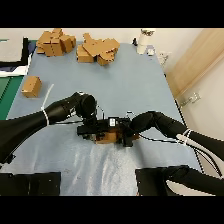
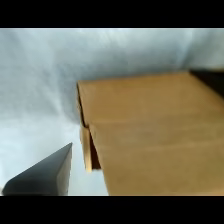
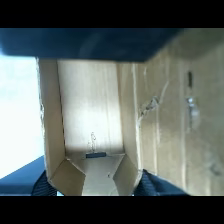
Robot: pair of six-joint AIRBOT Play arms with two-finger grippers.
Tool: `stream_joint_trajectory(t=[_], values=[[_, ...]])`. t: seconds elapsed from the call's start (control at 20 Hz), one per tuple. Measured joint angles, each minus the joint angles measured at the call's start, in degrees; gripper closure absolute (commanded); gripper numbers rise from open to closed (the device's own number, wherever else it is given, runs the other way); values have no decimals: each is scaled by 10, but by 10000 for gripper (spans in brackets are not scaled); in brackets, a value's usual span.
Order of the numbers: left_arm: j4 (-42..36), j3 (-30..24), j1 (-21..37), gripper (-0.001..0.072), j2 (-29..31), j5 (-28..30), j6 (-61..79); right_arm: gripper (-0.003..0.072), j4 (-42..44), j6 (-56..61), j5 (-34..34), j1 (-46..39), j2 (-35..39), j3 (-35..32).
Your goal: Fold the box.
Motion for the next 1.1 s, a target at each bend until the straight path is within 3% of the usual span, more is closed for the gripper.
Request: stream_joint_trajectory(t=[1.1], values=[[-141, 2, 129, 270, 1, -113, 145, 87, 0, 0, 0, 0, 0, 0]])
